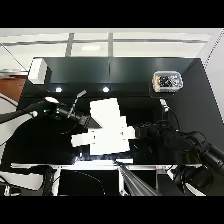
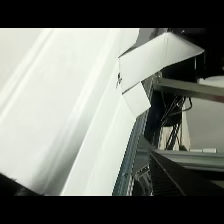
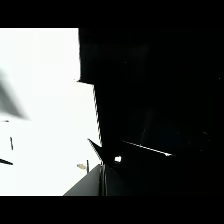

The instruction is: Fold the box and place the chain.

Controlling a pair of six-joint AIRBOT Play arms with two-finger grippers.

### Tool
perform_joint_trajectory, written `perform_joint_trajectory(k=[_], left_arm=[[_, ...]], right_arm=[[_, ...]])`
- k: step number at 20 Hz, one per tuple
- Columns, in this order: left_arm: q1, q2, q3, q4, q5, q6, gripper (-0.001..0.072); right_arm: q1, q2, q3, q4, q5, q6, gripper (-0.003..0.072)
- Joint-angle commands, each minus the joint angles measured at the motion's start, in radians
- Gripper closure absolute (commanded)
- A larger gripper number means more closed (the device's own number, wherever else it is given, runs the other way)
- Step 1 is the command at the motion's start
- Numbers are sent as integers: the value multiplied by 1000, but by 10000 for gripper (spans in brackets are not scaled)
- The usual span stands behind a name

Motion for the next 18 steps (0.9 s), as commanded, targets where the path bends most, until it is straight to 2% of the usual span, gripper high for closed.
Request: perform_joint_trajectory(k=[1, 2, 4, 5, 13, 17, 18], left_arm=[[-8, -48, 90, 103, -79, 32, 113], [-8, -48, 100, 106, -79, 41, 215], [-8, -48, 105, 105, -79, 85, 360], [-8, -48, 105, 105, -79, 92, 379], [-43, -48, 105, 110, -89, 91, 379], [-85, -48, 106, 220, -66, 98, 384], [-86, -48, 106, 236, -48, 98, 492]], right_arm=[[0, 1, 0, -23, -3, 0, 664], [0, 1, 0, -35, -3, 0, 664], [0, 1, 0, -40, -3, 1, 664], [0, 1, 0, -40, -3, 1, 664], [0, 1, 0, -40, -4, 1, 664], [0, 1, 0, -40, -4, 1, 664], [0, 1, 0, -40, -4, 1, 664]])
